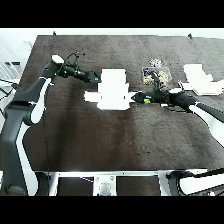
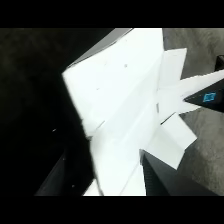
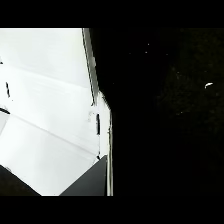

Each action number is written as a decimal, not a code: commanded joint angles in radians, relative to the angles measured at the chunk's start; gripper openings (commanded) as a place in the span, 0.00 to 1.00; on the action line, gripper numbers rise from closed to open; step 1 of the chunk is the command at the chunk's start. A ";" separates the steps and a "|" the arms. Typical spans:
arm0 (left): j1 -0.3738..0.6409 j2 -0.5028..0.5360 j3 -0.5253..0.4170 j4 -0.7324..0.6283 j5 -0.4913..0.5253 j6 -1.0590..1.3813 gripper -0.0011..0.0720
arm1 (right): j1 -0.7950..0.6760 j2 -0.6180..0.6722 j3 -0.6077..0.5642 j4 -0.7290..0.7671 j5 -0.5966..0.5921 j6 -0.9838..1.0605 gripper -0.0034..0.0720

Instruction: Fold the box and place the chain.

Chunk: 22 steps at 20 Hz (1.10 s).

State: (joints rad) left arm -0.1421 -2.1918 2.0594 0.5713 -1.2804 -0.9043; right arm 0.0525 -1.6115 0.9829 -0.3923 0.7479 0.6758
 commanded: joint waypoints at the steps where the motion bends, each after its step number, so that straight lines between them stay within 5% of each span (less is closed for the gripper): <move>1: -0.027 -0.014 0.001 -0.005 -0.010 0.016 0.75 | 0.001 0.000 0.000 0.000 0.000 0.000 0.07; 15: -0.053 -0.057 0.001 -0.073 0.022 0.072 0.57 | 0.001 0.000 0.000 0.000 0.000 -0.004 0.07; 19: -0.054 -0.061 0.001 -0.083 0.002 0.099 0.33 | 0.001 0.000 0.000 0.000 0.000 -0.004 0.07; 22: -0.061 -0.063 0.000 -0.082 -0.023 0.117 0.33 | 0.001 0.000 0.000 0.000 0.000 -0.004 0.07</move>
